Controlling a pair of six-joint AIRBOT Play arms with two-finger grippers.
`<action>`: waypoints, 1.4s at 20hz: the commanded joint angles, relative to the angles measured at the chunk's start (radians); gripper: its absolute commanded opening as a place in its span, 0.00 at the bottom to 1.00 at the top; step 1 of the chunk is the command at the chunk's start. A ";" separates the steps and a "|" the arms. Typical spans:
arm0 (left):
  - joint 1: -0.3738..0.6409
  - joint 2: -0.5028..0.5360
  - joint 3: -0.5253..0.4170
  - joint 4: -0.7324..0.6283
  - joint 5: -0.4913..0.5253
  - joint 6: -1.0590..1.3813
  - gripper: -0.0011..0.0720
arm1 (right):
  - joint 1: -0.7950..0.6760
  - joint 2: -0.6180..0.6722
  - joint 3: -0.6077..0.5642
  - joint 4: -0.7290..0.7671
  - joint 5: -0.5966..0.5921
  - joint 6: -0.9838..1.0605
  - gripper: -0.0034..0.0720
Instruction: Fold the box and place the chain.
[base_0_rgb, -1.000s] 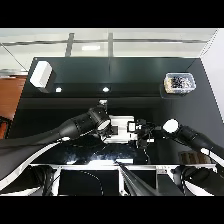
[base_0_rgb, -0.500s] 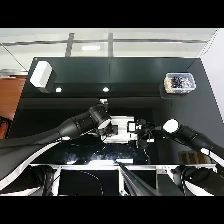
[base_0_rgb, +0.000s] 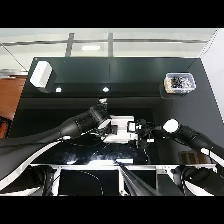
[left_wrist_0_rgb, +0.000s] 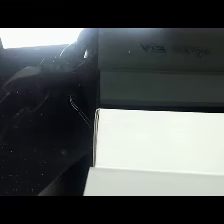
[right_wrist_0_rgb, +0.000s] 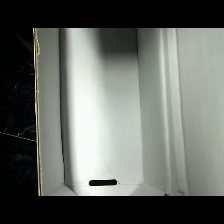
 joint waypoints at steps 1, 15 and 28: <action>0.000 -0.001 0.000 0.000 0.005 0.006 0.05 | 0.000 0.001 0.000 0.001 -0.002 0.035 0.79; 0.000 0.000 0.001 0.000 0.003 0.007 0.05 | 0.000 0.270 0.004 -0.410 0.151 0.326 0.88; 0.000 -0.001 0.001 0.000 0.003 0.008 0.05 | 0.005 0.174 0.004 -0.182 0.103 0.253 0.26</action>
